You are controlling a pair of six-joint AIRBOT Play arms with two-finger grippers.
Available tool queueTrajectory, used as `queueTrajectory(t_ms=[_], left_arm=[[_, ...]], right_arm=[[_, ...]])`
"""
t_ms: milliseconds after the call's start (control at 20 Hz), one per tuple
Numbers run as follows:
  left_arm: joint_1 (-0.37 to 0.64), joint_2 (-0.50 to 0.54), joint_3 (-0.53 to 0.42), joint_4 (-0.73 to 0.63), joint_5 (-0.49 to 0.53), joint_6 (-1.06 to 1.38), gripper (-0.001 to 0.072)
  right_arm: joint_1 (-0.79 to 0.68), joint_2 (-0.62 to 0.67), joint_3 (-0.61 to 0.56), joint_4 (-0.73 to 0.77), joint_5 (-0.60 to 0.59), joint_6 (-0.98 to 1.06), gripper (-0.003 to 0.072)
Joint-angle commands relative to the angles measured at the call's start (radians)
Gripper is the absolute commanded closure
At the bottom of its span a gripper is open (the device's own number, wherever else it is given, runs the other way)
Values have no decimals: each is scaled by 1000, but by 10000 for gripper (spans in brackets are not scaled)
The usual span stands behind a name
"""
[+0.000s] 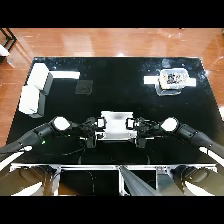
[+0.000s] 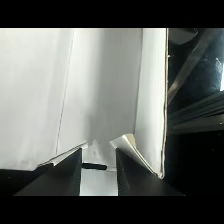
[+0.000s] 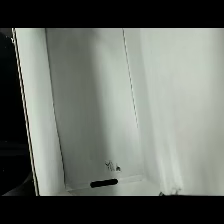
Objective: Fold the box and place the chain.
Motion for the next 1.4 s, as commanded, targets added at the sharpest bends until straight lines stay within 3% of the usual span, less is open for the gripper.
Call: queueTrajectory(t_ms=[0, 50, 100, 150, 250, 300, 450, 500, 550, 600, 650, 700, 750, 800, 900, 950, 1050, 1150, 1350], left_arm=[[-2, -3, 0, -1, -12, 0, 347], [-2, -3, 0, -1, -13, 0, 351], [-2, -3, 0, -1, -12, 0, 427], [-2, -3, 0, -1, -12, 0, 445], [-2, -3, 0, -3, -12, 0, 287], [-2, -3, 0, -3, -12, 0, 254], [-2, -3, 0, -5, -12, 0, 255], [-2, -3, 0, -4, -11, 0, 276], [-2, -3, 0, -4, -11, 0, 354], [-2, -3, 0, -5, -11, 0, 350], [-2, -3, 0, -13, -11, 0, 297], [-2, -3, 0, -29, -11, 0, 182], [-2, -3, 0, -39, -7, 0, 146], [-2, -3, 0, -39, -7, 0, 206], [-2, -1, 0, -38, -11, -1, 551], [0, 3, 0, -38, -10, -6, 654], [17, 36, 0, -30, -9, -108, 686], [61, 84, 0, 97, -23, -321, 686], [201, 208, 0, 215, -209, -555, 686]], right_arm=[[1, 0, 0, 2, -1, 1, 448], [1, 0, 0, 2, 0, 1, 449], [1, 0, 0, 2, -1, 1, 448], [1, 0, 0, 2, 0, 1, 448], [1, 0, 0, 2, -1, 1, 448], [1, 0, 0, 2, -1, 1, 448], [1, 0, 0, 2, -1, 1, 448], [1, 0, 0, 2, -1, 1, 449], [1, 0, 0, 2, -1, 1, 448], [1, 0, 0, 2, -1, 1, 448], [1, 0, 0, 2, -1, 1, 449], [1, 0, 0, 2, -1, 1, 448], [1, 0, 0, 2, -1, 1, 449], [1, 0, 0, 2, -2, 1, 449], [1, 0, 0, 2, -2, 1, 448], [1, 0, 0, 1, -2, 1, 448], [1, 0, 0, 2, -2, 1, 449], [1, 0, 0, 1, -1, 1, 448], [1, 0, 0, 1, -3, 1, 448]])
